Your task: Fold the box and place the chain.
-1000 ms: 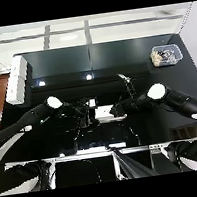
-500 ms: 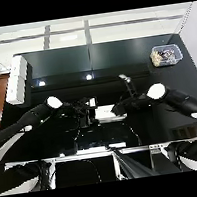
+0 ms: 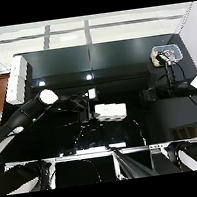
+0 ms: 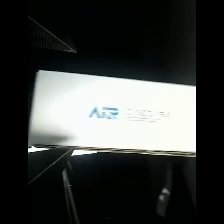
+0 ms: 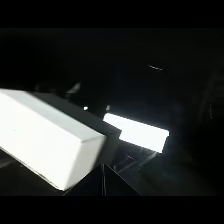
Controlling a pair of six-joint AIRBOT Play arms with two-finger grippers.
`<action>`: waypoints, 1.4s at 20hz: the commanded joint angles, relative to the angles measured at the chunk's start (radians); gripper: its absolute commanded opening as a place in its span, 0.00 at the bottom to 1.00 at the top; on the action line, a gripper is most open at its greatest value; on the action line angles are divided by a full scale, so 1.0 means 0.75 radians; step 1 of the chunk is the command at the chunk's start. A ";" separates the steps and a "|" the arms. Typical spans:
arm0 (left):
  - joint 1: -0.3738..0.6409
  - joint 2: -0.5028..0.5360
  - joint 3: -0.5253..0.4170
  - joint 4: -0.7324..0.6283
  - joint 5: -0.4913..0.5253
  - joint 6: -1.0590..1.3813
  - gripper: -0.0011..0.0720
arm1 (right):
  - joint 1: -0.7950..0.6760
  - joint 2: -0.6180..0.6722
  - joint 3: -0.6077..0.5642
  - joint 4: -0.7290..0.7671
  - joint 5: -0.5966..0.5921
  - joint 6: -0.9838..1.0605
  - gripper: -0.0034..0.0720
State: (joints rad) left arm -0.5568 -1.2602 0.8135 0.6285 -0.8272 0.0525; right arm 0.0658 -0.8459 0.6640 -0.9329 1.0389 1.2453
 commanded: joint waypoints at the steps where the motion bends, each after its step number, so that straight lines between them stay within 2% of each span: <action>1: -0.085 -0.071 0.136 -0.015 -0.007 -0.127 0.99 | -0.069 0.025 -0.028 -0.072 -0.045 0.054 0.07; 4: -0.159 -0.285 0.328 0.039 -0.025 -0.299 0.99 | -0.069 0.025 -0.029 -0.114 -0.104 0.056 0.07; 8: -0.182 -0.456 0.488 0.070 -0.222 -0.464 0.99 | -0.069 0.025 -0.029 -0.134 -0.146 0.076 0.07; 10: -0.188 -0.465 0.497 0.077 -0.263 -0.470 0.99 | -0.069 0.025 -0.029 -0.133 -0.150 0.076 0.07; 14: -0.199 -0.465 0.512 0.263 -0.337 -0.556 0.99 | -0.069 0.025 -0.029 -0.120 -0.154 0.076 0.07; 19: -0.267 -0.465 0.584 0.451 -0.366 -0.613 0.99 | -0.069 0.025 -0.029 -0.119 -0.167 0.076 0.07; 23: -0.336 -0.465 0.603 0.671 -0.365 -0.716 0.99 | -0.069 0.025 -0.029 -0.120 -0.165 0.086 0.07; 24: -0.349 -0.464 0.603 0.700 -0.365 -0.738 0.96 | -0.069 0.025 -0.029 -0.119 -0.165 0.088 0.07; 25: -0.355 -0.464 0.608 0.718 -0.364 -0.786 0.86 | -0.069 0.025 -0.029 -0.119 -0.163 0.091 0.07; 27: -0.353 -0.450 0.634 0.745 -0.410 -0.888 0.56 | -0.069 0.025 -0.029 -0.119 -0.159 0.091 0.07; 28: -0.339 -0.422 0.649 0.781 -0.445 -0.964 0.54 | -0.069 0.025 -0.029 -0.119 -0.159 0.091 0.07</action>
State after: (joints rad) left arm -0.8112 -1.5993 1.2781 1.1378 -1.1194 -0.5446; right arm 0.0143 -0.8280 0.6422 -1.0225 0.9165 1.3102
